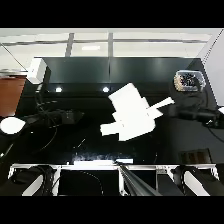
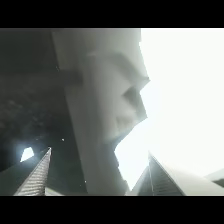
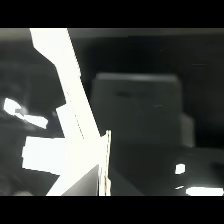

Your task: Fold the box and place the chain.

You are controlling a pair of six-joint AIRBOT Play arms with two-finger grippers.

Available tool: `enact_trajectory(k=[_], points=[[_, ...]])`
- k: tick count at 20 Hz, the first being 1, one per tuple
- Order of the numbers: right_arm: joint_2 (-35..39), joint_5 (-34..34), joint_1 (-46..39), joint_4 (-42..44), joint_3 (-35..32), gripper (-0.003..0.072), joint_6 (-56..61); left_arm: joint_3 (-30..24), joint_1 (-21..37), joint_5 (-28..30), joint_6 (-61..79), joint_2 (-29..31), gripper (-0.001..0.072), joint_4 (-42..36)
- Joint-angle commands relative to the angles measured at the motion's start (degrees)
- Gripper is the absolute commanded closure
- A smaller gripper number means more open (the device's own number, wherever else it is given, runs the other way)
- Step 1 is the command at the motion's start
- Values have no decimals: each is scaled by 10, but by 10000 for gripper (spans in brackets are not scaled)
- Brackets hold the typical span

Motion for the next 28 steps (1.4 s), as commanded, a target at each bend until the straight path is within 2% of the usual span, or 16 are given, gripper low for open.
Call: enact_trajectory(k=[1,4,7,9,11,17,20,24,27,28], points=[[65,-111,102,-6,-62,640,-23,0,-18,-21,-7,-87,2,-48],[66,-127,140,-5,-81,640,-22,0,-17,-57,95,-196,2,-167],[67,-128,153,-3,-82,639,-19,3,-18,-92,272,-296,2,-349],[66,-127,154,-3,-82,640,-15,20,-19,-118,341,-354,2,-402],[66,-127,154,-3,-82,640,-15,44,-31,-119,348,-395,3,-401],[66,-127,154,-3,-82,640,-8,113,-89,-209,436,-465,3,-400],[66,-125,154,-3,-82,639,-4,125,-91,-225,468,-480,18,-391],[66,-126,154,-3,-82,640,1,140,-89,-264,493,-480,27,-314],[66,-126,154,-3,-82,639,3,142,-102,-264,492,-481,158,-299],[66,-125,154,-4,-82,639,6,142,-111,-264,493,-481,181,-301]])
